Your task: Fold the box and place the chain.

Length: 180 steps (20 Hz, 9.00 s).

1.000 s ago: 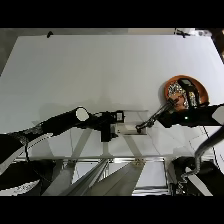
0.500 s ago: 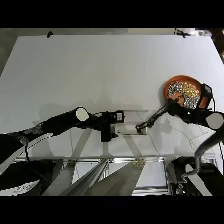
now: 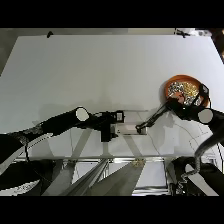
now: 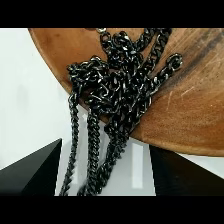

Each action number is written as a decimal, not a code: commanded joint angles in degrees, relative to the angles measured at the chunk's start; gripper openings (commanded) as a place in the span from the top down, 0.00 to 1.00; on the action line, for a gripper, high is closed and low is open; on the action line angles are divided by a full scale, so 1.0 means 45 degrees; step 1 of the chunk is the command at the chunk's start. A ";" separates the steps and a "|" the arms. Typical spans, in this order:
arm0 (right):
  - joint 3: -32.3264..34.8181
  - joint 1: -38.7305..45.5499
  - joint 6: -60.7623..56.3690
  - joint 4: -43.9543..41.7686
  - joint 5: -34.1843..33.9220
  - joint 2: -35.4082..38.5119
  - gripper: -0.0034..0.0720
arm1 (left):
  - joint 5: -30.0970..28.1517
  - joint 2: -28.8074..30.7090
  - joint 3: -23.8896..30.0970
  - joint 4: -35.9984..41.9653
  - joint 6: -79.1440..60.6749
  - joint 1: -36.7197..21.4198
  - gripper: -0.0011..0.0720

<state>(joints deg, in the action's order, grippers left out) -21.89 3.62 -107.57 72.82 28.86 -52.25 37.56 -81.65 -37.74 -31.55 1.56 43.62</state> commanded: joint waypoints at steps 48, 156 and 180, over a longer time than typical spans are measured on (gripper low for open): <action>-0.1773 -0.3502 0.7946 -0.7519 0.9491 0.5100 0.94 | -0.0005 0.0010 -0.0005 0.0000 -0.0005 0.0010 0.53; -0.4449 -0.8038 0.3929 -0.0918 0.4614 0.6868 0.94 | -0.0005 0.0010 -0.0005 0.0000 -0.0005 0.0010 0.53; -0.3492 -0.8548 0.4731 -0.1821 0.5537 -0.0408 0.80 | -0.0005 0.0010 -0.0005 0.0000 -0.0005 0.0010 0.53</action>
<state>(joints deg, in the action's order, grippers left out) -37.63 -35.46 -88.25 64.66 51.94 -56.01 37.56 -81.65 -37.74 -31.55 1.56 43.62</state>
